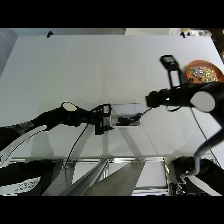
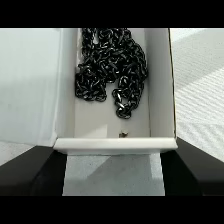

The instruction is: Fold the box and place the chain.

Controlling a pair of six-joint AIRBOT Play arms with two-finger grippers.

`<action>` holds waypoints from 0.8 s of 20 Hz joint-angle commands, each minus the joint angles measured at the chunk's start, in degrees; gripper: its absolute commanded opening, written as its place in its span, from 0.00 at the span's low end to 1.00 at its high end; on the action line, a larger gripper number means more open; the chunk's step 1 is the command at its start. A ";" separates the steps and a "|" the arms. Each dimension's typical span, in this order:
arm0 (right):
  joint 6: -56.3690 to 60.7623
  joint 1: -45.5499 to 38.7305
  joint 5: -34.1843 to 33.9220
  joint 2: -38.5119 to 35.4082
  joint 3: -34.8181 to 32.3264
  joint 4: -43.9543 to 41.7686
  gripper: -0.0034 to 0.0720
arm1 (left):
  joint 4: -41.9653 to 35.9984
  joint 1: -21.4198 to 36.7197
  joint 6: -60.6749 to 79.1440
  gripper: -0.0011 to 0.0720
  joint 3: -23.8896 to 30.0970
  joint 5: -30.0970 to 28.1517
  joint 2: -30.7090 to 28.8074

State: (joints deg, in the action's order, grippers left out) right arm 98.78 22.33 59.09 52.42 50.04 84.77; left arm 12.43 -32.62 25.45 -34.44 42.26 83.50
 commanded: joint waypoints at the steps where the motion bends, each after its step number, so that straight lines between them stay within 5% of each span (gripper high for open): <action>1: -0.07 -9.42 3.85 2.05 0.09 5.07 0.34 | 0.02 0.02 0.00 0.20 -0.02 -0.02 -0.02; 2: -0.11 -10.95 3.72 3.45 0.04 5.29 0.38 | 0.02 0.02 0.00 0.20 -0.02 -0.02 -0.02; 4: -0.20 -12.39 2.95 6.75 0.04 5.55 0.73 | 0.00 0.02 0.00 0.20 -0.02 -0.02 -0.02; 7: -0.35 -12.44 -0.22 12.07 0.04 5.49 0.68 | 0.02 0.02 0.00 0.20 -0.02 -0.02 -0.02; 9: -0.31 -12.46 -3.04 15.13 0.04 5.57 0.46 | 0.02 0.02 0.00 0.20 -0.02 -0.02 -0.02; 16: -0.04 -12.46 -4.81 24.39 0.02 5.51 0.46 | 0.02 0.02 0.00 0.20 -0.02 -0.02 -0.02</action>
